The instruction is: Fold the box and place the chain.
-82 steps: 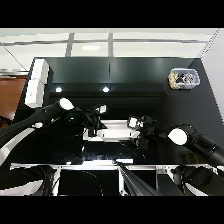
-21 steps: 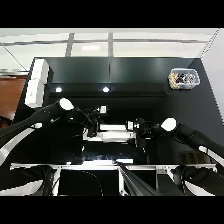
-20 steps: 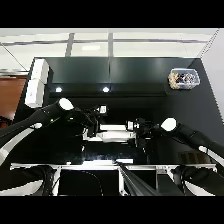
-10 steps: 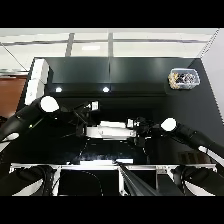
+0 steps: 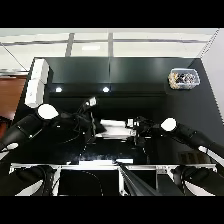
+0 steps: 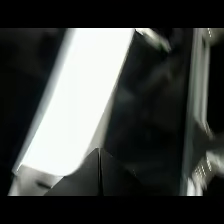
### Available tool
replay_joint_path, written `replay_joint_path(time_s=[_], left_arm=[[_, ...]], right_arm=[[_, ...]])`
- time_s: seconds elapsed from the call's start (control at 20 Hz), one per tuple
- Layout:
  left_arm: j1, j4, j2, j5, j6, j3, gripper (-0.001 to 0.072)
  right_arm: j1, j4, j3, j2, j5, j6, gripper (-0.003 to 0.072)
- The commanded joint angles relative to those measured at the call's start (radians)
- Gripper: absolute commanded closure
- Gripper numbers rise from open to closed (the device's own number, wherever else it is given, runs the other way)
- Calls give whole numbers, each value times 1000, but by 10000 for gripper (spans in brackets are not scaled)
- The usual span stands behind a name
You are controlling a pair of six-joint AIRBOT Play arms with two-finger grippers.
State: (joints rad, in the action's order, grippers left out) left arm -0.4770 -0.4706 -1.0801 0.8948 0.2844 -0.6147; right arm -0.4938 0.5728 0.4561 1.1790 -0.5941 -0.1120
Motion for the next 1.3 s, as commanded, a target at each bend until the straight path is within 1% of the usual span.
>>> replay_joint_path(time_s=[0.0,0.05,0.1,0.25,0.3,0.4,0.5,0.6,0.7,0.85,0.9,1.0,1.05,1.1,1.15,1.2,1.25], left_arm=[[-8,346,-32,-280,-153,26,683],[-8,357,-57,-315,-180,22,683],[-8,320,-92,-331,-180,15,684],[-8,183,-184,-334,-135,-12,684],[-8,137,-209,-325,-88,-21,684],[-9,34,-251,-269,-18,-45,684],[-7,-60,-263,-266,-8,-52,684],[-1,-97,-258,-251,-7,-58,681],[10,-137,-238,-192,-7,-78,679],[79,-199,-140,-107,72,-93,678],[111,-208,-100,-56,82,-93,678],[181,-258,-24,89,-14,-83,681],[218,-271,6,111,-22,-61,677],[244,-271,23,118,-33,-37,617],[254,-272,30,127,-85,-14,449],[252,-272,29,125,-172,6,167],[238,-277,26,103,-273,26,1]], right_arm=[[-1,0,0,1,-1,0,262],[-1,0,0,1,-1,0,262],[-1,0,0,1,-1,0,262],[-1,0,0,1,-1,1,262],[-1,0,0,1,-1,1,262],[-1,0,0,1,-1,3,262],[0,0,0,1,0,4,262],[0,0,0,1,0,4,262],[-1,0,0,1,0,4,262],[0,0,0,1,0,4,262],[0,0,0,1,0,4,262],[-1,0,0,1,0,5,262],[0,0,0,1,0,4,262],[0,0,0,1,0,4,262],[-1,0,0,1,0,4,262],[0,0,0,1,0,4,262],[0,0,0,1,0,4,262]])
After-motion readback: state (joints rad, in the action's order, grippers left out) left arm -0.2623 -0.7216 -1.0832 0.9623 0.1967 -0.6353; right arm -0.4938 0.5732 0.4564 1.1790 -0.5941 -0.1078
